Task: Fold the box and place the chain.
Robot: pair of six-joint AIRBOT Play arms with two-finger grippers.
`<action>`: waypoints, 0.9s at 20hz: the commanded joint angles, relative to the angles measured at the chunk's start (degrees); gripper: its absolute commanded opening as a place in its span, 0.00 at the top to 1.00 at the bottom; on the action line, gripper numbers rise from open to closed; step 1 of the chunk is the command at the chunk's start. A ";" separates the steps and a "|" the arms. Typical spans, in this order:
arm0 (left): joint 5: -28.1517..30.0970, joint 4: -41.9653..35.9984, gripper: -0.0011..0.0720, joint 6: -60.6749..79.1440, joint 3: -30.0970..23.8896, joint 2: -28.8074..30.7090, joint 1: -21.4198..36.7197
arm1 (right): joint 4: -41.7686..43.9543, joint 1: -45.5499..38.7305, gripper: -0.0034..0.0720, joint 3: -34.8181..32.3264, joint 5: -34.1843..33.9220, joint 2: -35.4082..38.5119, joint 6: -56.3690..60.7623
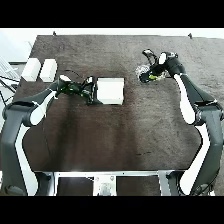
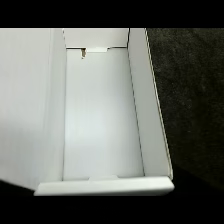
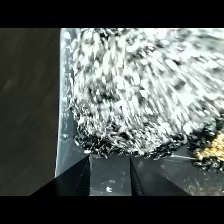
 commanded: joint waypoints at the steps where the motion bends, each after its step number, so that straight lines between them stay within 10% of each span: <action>1: -0.09 0.00 0.59 0.02 0.00 -0.02 0.02 | 0.13 0.87 0.53 0.09 3.76 1.31 0.15; 13: -0.13 0.00 0.59 0.02 0.00 -0.02 0.02 | 1.20 0.96 0.54 -1.18 -8.46 0.55 2.12; 18: -0.13 -0.02 0.59 0.02 0.00 -0.02 0.02 | 0.74 0.92 0.77 -1.03 -8.22 -0.07 2.03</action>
